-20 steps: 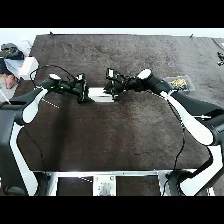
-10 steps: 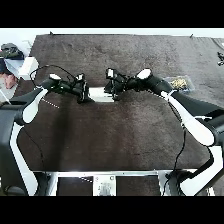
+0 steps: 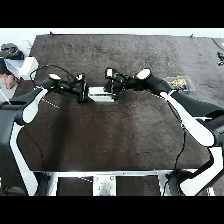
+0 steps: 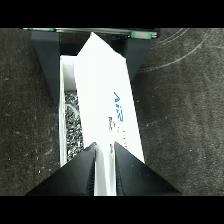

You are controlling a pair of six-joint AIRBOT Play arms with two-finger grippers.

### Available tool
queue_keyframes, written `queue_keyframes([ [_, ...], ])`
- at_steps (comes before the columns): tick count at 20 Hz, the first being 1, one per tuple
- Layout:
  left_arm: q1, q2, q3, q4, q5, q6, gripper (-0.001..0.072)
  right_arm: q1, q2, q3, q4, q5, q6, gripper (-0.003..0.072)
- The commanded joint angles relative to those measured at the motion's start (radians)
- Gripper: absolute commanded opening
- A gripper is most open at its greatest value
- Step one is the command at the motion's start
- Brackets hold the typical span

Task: Fold the box and place the chain.

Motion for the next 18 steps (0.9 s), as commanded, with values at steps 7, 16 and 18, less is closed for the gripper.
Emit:
queue_keyframes([
  [7, 0.0, 0.0, 0.0, 0.0, 0.0, 0.001, 0.0405, 0.031, -0.001, -0.002, -0.105, 0.034, 0.086, 0.0169],
  [16, 0.0, 0.0, 0.0, 0.0, 0.0, 0.001, 0.0406, 0.006, -0.001, -0.002, -0.099, 0.153, 0.116, 0.0239],
  [18, 0.0, 0.0, 0.0, 0.0, 0.0, 0.001, 0.0405, -0.01, -0.001, -0.002, -0.062, 0.155, 0.116, 0.0239],
])
